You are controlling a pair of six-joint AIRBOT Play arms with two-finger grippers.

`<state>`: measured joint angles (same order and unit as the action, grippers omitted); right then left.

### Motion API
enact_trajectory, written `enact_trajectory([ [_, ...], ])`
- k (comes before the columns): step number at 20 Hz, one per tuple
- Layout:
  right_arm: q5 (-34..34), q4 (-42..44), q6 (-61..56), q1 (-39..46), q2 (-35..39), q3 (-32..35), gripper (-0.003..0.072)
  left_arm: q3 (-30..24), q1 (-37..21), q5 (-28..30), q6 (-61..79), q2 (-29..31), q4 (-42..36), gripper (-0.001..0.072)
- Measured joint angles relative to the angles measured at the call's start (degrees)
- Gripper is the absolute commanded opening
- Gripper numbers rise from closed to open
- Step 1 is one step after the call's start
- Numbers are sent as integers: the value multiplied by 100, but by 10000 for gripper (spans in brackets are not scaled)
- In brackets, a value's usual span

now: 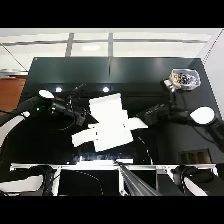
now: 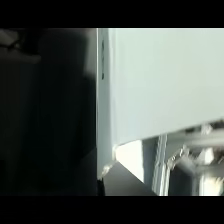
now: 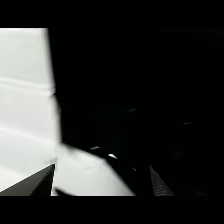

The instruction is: Fold the box and place the chain.

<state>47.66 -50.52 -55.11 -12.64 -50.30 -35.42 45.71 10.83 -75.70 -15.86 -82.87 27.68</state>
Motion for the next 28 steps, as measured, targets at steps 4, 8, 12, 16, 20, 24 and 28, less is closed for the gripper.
enact_trajectory([
  [4,-155,-1010,170,332,-7,-334,712,-120,776,1005,643,623,374,27],
  [8,-52,-1314,964,212,-90,-304,713,-223,1215,2175,1182,673,544,26],
  [12,197,-1215,2107,-243,-138,114,714,-260,1353,2455,1335,485,702,26],
  [16,79,-946,2815,-798,-188,520,713,-269,1392,2520,1381,396,837,27],
  [20,39,-835,3637,-1222,-328,699,712,-271,1408,2404,1421,363,1084,26],
  [24,46,-927,4266,-1491,-581,750,712,-271,1410,2380,1703,345,1397,26],
  [28,81,-981,4503,-1801,-693,763,713,-271,1421,2411,1825,341,1364,26],
])
